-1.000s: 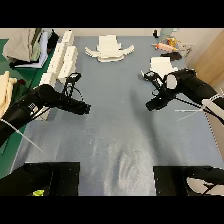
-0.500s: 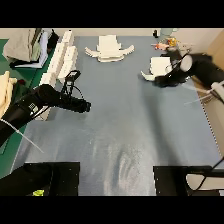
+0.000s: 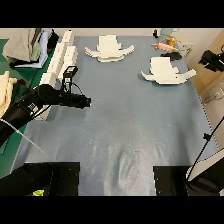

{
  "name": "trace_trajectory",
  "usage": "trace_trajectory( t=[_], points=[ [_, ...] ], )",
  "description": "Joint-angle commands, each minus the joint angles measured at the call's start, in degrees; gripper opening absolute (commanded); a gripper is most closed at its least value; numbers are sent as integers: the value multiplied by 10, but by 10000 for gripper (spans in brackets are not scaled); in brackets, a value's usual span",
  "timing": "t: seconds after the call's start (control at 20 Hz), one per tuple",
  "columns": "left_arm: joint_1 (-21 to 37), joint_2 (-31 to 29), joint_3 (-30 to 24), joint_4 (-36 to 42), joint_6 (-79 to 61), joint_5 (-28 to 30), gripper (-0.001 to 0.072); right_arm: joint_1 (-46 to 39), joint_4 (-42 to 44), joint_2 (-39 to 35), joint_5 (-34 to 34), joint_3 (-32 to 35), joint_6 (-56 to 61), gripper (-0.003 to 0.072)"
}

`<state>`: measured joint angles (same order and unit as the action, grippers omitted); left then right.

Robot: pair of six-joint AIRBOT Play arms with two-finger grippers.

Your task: Fold the box.

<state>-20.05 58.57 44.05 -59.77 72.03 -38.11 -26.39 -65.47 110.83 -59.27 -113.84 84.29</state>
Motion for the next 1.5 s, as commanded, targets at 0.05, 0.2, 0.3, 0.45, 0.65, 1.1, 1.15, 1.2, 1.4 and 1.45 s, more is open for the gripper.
trace_trajectory(
  t=[0.05, 0.2, 0.3, 0.45, 0.65, 1.1, 1.15, 1.2, 1.4, 1.45],
  points=[
    [0, 0, 1, 0, 0, 33, 13, -33, 80, 96, 18, -31, -52, 443],
    [0, 0, 0, 0, 0, 45, 13, -33, 151, 122, 36, -31, -89, 443],
    [0, 0, 0, 0, 0, 45, 13, -33, 158, 128, 45, -31, -90, 443],
    [0, 0, 0, 0, 0, 45, 13, -33, 172, 128, 41, -31, -102, 426],
    [0, 0, 1, 0, 0, 45, 13, -33, 229, 128, 17, -31, -157, 289],
    [0, 0, 1, 0, 0, 47, 13, -25, 336, 90, -156, -26, -197, -3],
    [0, 0, 2, 0, 0, 45, 13, -21, 330, 69, -165, -7, -197, -4],
    [0, 0, 2, 3, 0, 45, 13, -16, 322, 47, -164, 16, -195, -4],
    [1, 0, 2, 13, 44, 38, 13, 16, 305, -75, -141, 179, -192, -4],
    [2, -1, 2, 13, 45, 24, 13, 25, 305, -115, -122, 237, -192, -4]
  ],
)
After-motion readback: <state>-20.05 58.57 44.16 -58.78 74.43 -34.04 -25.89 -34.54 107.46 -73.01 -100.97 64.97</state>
